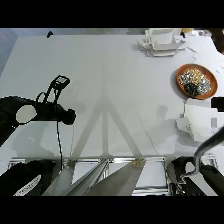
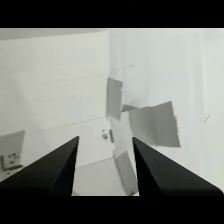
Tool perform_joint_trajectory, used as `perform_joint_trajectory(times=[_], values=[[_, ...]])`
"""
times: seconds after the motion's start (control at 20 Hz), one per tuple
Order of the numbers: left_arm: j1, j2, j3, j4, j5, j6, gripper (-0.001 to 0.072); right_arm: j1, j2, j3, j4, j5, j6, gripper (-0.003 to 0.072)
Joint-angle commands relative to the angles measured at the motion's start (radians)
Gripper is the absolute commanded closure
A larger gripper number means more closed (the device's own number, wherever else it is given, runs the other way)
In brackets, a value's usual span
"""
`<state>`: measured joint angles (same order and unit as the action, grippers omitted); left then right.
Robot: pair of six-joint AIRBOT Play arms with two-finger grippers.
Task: Fold the box and place the chain.
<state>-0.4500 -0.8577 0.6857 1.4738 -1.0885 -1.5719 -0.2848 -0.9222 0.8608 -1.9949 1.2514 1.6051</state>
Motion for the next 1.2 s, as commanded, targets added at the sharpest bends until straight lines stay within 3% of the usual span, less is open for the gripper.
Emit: perform_joint_trajectory(times=[0.0,0.4,0.8,0.95,1.15], values=[[0.0,0.001,0.0,0.0,0.0,0.0,0.0253,-0.1,-0.133,0.005,-0.069,-0.031,-0.065,0.0272],[0.0,0.001,0.0,0.0,0.0,0.0,0.0253,-0.311,-0.402,0.069,-0.074,0.025,-0.074,0.0288],[0.0,0.001,0.0,0.0,0.0,0.0,0.0253,-0.309,-0.441,0.127,-0.12,-0.041,-0.143,0.0307],[0.0,0.001,0.0,0.0,0.0,0.0,0.0253,-0.308,-0.438,0.202,-0.124,-0.011,-0.144,0.0307],[0.0,0.001,0.0,0.0,0.0,0.0,0.0253,-0.322,-0.466,0.212,-0.098,0.037,-0.179,0.0308]])
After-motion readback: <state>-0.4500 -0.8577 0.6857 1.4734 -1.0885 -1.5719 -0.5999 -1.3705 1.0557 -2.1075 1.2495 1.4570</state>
